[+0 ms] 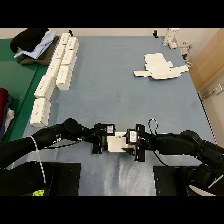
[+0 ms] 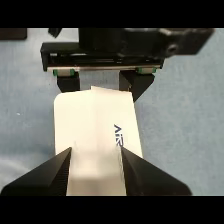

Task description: Fold the box.

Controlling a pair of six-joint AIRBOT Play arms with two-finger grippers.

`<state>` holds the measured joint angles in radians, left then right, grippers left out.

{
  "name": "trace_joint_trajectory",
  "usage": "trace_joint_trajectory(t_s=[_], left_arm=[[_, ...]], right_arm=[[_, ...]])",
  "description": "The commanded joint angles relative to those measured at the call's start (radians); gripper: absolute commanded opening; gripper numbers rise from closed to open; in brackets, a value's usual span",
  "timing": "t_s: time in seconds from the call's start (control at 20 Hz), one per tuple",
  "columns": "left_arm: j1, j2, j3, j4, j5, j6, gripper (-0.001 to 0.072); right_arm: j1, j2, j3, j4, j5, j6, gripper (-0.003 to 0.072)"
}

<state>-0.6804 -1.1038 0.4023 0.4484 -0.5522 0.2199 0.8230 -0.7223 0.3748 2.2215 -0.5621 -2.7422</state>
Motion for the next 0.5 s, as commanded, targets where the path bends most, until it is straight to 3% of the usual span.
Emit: trace_joint_trajectory(t_s=[0.0,0.2,0.25,0.3,0.45], left_arm=[[0.001,0.0,0.0,0.0,0.0,0.0,0.0455],[0.001,0.0,0.0,0.0,0.0,0.0,0.0455],[0.001,0.0,0.0,0.0,0.0,0.0,0.0455],[0.001,0.0,0.0,0.0,0.0,0.0,0.0455],[0.001,0.0,0.0,0.0,0.0,0.0,0.0455]], right_arm=[[0.002,-0.011,0.0,-0.075,0.009,-0.101,0.0484],[0.002,-0.014,0.0,-0.077,0.008,-0.132,0.0485],[0.002,-0.014,0.0,-0.084,0.008,-0.132,0.0497],[0.002,-0.015,0.0,-0.1,0.008,-0.132,0.0559],[0.001,-0.026,0.0,-0.148,0.016,-0.131,0.0563]])
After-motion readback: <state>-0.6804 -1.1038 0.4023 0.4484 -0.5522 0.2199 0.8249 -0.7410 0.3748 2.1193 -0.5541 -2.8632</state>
